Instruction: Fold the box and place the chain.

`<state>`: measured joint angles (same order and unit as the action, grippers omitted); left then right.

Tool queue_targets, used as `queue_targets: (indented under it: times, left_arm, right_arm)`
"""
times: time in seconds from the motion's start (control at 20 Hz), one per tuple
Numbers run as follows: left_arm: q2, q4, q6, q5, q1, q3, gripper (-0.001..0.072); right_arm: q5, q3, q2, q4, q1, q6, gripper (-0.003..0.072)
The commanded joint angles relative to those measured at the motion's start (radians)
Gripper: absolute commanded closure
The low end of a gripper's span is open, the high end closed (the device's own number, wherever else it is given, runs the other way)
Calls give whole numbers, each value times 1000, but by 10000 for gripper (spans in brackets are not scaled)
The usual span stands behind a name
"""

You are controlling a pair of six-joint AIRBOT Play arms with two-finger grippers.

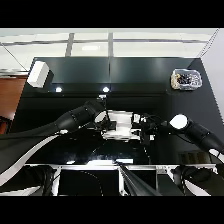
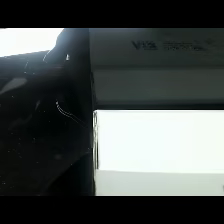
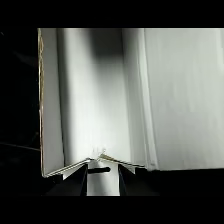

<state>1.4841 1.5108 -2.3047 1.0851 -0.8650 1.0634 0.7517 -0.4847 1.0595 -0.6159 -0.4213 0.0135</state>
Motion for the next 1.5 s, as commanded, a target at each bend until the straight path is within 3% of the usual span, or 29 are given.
queue_targets:
  times: [0.0, 0.25, 0.5, 0.6, 0.65, 0.7, 0.8, 0.85, 0.9, 1.0, 1.1, 1.15, 1.2, 1.35, 1.45]
  left_arm:
    - [1, -1, 0, -2, 0, 0, 689]
    - [1, -1, 1, -2, 0, 0, 688]
    - [1, -2, 0, -2, 0, 0, 689]
    - [1, -1, 1, -2, 0, 0, 688]
    - [1, -1, 0, -2, 0, 0, 688]
    - [1, -1, 0, -2, 0, 0, 688]
    - [1, -1, 1, -2, 0, 0, 688]
    - [1, -1, 1, -2, 0, 0, 688]
    - [1, -1, 0, -2, 0, 0, 688]
    - [1, -1, 1, -2, 0, 0, 688]
    - [1, -1, 1, -2, 0, 0, 688]
    - [1, -1, 1, -2, 0, 0, 688]
    - [1, -1, 1, -2, 0, 0, 688]
    - [1, -1, 0, -2, 0, 0, 688]
    - [1, -1, 1, -2, 0, 0, 688]
  right_arm:
    - [-23, 0, 14, 66, -7, -6, 466]
    - [-108, 0, 42, 65, -78, -6, 466]
    - [-113, 0, 41, 58, -51, -7, 467]
    - [-111, 0, 41, 58, -32, -7, 556]
    - [-111, 0, 41, 58, -28, -7, 552]
    - [-112, 0, 41, 58, -28, -7, 404]
    - [-108, 0, 41, 58, -29, -7, 376]
    - [-106, 0, 41, 58, -29, -7, 502]
    - [-106, 0, 41, 58, -29, -7, 516]
    - [-105, 0, 41, 58, -29, -7, 431]
    - [-104, 0, 41, 59, -29, -6, 474]
    - [-104, 0, 41, 58, -29, -7, 650]
    - [-105, 0, 40, 58, -29, -7, 681]
    - [-101, -1, -6, 32, -18, -63, 682]
    - [-94, -1, -80, -87, 22, -238, 683]
